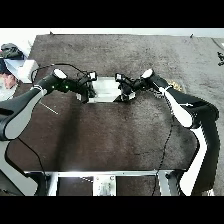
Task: Fold the box and place the chain.
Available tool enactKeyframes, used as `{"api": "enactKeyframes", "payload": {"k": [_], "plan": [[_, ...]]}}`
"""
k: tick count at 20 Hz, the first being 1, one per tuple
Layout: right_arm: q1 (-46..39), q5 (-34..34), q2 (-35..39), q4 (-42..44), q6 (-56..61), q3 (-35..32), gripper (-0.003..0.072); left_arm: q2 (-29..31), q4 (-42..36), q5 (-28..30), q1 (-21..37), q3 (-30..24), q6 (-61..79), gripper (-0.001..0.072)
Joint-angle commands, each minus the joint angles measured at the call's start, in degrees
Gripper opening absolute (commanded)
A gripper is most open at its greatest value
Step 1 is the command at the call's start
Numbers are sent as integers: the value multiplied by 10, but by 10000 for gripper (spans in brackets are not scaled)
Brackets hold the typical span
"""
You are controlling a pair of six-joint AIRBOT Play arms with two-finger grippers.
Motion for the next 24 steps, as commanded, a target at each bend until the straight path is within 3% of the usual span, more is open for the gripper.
{"api": "enactKeyframes", "payload": {"k": [1,8,9,10,12,13,14,15,18,19,20,21,22,24], "plan": [[1,0,0,0,0,0,437,-8,-12,-5,0,0,9,145],[1,0,0,0,0,0,437,-14,-39,-3,0,0,23,146],[1,0,0,0,0,0,437,-14,-38,-3,0,0,23,229],[1,0,0,0,0,0,438,-14,-37,-3,0,0,21,402],[1,0,0,0,0,0,437,-14,-37,4,0,0,14,532],[1,0,0,0,0,0,437,-14,-37,10,0,0,14,653],[1,0,0,0,0,0,437,-14,-37,17,0,0,12,720],[1,0,0,0,0,0,437,-14,-37,21,0,0,12,720],[1,0,0,0,0,0,437,-14,-37,25,0,0,9,708],[1,0,0,0,0,0,437,-14,-32,25,0,0,-2,574],[1,0,0,0,0,0,437,-14,-16,23,0,0,-4,361],[1,0,0,0,0,0,437,-14,7,19,0,0,-5,231],[1,0,0,0,0,0,437,-13,28,16,1,0,-14,137],[1,0,0,0,0,0,437,-13,37,6,6,0,-28,111]]}}
